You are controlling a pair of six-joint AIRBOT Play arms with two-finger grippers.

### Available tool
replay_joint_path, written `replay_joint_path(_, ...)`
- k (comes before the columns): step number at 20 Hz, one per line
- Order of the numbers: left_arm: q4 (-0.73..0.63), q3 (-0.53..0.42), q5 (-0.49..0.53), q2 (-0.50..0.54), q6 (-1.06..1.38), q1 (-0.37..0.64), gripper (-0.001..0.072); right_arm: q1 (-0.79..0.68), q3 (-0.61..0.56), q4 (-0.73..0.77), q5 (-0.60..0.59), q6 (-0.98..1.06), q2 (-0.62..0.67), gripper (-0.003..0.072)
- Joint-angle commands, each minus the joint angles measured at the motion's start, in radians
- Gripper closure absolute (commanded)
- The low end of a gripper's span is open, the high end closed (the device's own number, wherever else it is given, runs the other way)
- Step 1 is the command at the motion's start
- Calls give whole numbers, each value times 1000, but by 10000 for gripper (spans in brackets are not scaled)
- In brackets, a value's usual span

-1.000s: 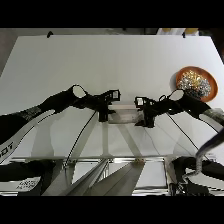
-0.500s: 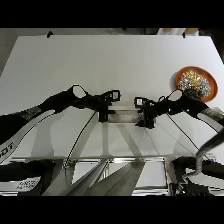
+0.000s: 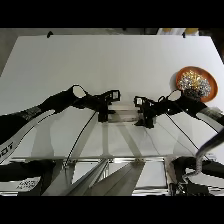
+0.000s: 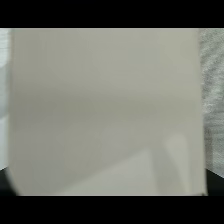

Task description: Fold the box and place the chain.

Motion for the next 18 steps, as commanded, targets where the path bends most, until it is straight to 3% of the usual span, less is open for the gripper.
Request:
replay_joint_path(1, 0, 0, 1, 0, 0, 0, 700, 1, -1, 2, -6, -2, -2, 152)
replay_joint_path(5, 0, 0, 1, 0, 0, 0, 700, 14, -1, 11, -14, -13, -2, 28)
replay_joint_path(9, 0, 0, 1, 0, 0, 0, 700, 36, -1, 16, -36, -10, -2, 38)
replay_joint_path(12, 0, 0, 1, 0, 0, 0, 700, 36, -1, 6, -32, -2, -2, 172)
replay_joint_path(16, 0, 0, 1, 0, 0, 0, 700, 36, -1, -39, -32, 24, -2, 172)
replay_joint_path(18, 0, 0, 1, 0, 0, 0, 700, 27, -2, -42, -28, 28, -2, 89)
